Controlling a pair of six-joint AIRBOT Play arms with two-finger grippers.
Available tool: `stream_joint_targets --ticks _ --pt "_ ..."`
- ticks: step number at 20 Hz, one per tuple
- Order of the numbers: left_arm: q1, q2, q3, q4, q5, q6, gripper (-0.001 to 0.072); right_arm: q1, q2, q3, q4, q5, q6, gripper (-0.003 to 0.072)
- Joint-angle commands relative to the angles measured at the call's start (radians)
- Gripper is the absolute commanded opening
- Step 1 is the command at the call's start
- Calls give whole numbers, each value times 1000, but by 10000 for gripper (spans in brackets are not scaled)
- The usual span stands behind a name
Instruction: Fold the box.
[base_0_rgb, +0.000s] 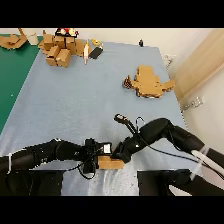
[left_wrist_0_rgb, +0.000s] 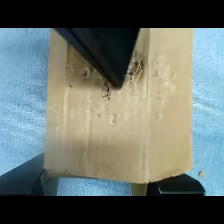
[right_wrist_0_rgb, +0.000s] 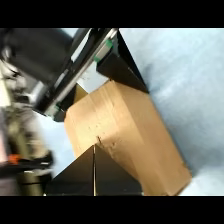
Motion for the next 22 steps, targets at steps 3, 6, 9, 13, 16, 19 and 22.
stream_joint_targets --ticks 3,6,9,13,16,19,22 --pt "-1 0 -1 0 -2 0 371 180 227 -60 -269 232 19 4" --pt "0 0 0 0 -1 0 371 286 290 -64 -410 278 19 10" --pt "-1 0 -1 0 -2 0 371 420 332 -68 -589 338 67 10" --pt "0 0 0 0 -2 0 371 562 337 -79 -766 390 184 29" --pt "-1 0 -1 0 -2 0 371 626 338 -79 -819 397 196 102" --pt "0 0 -1 0 -2 0 371 639 354 -79 -837 417 230 105" --pt "0 0 -1 0 -2 0 371 637 344 -79 -870 412 254 323"
